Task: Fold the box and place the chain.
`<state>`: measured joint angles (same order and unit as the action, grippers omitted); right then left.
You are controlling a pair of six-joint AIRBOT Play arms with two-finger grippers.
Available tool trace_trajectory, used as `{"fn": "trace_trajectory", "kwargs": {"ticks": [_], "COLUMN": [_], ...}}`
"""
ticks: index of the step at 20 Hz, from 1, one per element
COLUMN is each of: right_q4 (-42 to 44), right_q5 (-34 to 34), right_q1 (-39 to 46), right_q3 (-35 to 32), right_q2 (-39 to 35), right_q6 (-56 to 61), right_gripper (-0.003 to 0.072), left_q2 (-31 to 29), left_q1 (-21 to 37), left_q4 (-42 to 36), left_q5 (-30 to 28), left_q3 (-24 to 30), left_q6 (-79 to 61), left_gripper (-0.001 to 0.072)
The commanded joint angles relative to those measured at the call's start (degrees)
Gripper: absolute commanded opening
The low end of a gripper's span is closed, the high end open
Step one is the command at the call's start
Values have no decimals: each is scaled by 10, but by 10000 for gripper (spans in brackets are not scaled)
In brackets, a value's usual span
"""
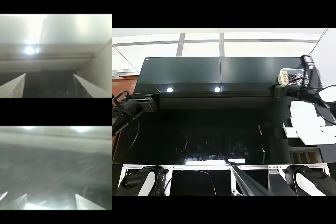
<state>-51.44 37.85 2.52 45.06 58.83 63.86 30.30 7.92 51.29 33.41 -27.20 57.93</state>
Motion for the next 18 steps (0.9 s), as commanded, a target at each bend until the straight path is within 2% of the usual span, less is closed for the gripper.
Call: {"fn": "trace_trajectory", "kwargs": {"ticks": [1,3,5,7,9,11,12,14,18], "right_q4": [-178,-272,-278,-277,-277,-250,-249,-254,-281], "right_q5": [-49,-13,16,45,137,285,334,332,377], "right_q1": [99,225,361,453,516,540,540,538,537], "right_q3": [16,49,104,161,226,280,291,291,291], "right_q2": [11,35,74,114,173,245,272,304,340], "right_q6": [141,163,162,151,97,-73,-139,-144,-145], "right_gripper": [719,719,719,719,719,718,719,718,718], "left_q2": [49,64,72,72,72,72,72,72,72], "left_q1": [0,0,1,0,0,0,0,0,0], "left_q4": [-10,-10,-10,-10,-13,-15,-15,-15,-15], "left_q5": [34,61,78,69,61,64,69,79,93], "left_q3": [0,0,0,0,0,0,0,0,0], "left_q6": [9,8,8,8,10,10,10,11,28], "left_gripper": [714,712,705,706,705,705,705,705,706]}}
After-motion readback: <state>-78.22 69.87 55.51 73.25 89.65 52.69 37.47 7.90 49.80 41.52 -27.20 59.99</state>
